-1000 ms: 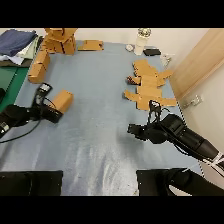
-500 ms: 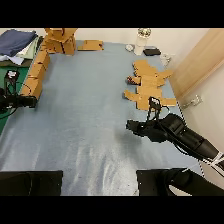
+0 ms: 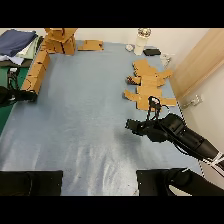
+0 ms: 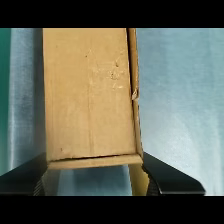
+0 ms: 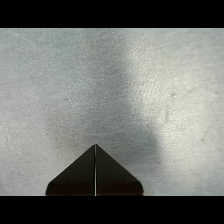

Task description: Fold the box.

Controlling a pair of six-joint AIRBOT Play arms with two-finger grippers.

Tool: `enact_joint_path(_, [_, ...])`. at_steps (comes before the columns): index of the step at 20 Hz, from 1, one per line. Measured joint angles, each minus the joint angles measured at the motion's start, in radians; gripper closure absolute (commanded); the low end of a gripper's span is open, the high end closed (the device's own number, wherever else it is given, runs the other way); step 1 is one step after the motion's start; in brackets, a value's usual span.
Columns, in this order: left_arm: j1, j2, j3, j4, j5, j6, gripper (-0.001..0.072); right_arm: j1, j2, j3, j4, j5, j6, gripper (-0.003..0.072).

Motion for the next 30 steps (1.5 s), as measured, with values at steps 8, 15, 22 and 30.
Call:
enact_joint_path(8, [0.001,-0.045,0.044,0.0,0.049,-0.002,0.0246,0.0,0.0,0.0,0.0,0.001,0.0,0.0682])
enact_joint_path(15, [0.001,-0.056,0.048,0.0,0.015,-0.002,0.0246,0.0,0.0,0.0,0.0,0.029,0.0,0.0683])
enact_joint_path(22, [0.002,-0.072,0.049,-0.001,-0.007,0.002,0.0143,0.0,0.0,0.0,0.005,0.039,0.0,0.0682])
enact_joint_path(30, [0.011,-0.05,0.048,0.026,-0.088,0.009,0.0011,0.0,0.0,0.0,0.008,0.043,0.0,0.0683])
